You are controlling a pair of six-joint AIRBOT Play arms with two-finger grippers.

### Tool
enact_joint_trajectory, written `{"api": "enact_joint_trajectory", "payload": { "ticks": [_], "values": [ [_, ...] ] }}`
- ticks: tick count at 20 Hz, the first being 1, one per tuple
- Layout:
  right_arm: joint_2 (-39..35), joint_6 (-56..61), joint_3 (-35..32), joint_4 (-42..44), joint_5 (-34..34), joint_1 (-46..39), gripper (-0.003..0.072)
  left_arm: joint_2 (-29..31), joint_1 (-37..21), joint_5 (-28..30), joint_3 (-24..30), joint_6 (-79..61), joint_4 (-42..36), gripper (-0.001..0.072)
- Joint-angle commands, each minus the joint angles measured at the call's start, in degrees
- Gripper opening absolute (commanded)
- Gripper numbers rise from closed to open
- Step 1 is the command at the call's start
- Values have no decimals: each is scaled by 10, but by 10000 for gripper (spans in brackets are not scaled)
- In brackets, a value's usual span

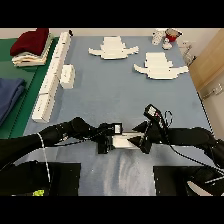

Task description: Fold the box.

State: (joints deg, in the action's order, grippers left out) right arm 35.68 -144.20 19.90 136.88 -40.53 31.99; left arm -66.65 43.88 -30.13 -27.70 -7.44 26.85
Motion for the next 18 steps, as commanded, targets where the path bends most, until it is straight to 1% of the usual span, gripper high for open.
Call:
{"api": "enact_joint_trajectory", "payload": {
  "ticks": [1,3,5,7,14,17,18],
  "values": [
    [0,-75,7,-14,-9,26,549,0,0,0,0,0,0,469],
    [2,-74,7,-64,4,68,549,0,0,0,0,0,0,469],
    [7,-73,6,-130,40,110,549,0,0,0,0,0,0,469],
    [14,-73,6,-172,77,142,549,0,0,0,0,0,0,469],
    [64,-74,6,-259,158,195,549,0,0,0,0,0,0,469],
    [68,-74,6,-261,161,198,545,0,0,0,0,0,0,469],
    [68,-74,6,-262,160,198,530,0,0,0,0,0,0,469]
  ]
}}
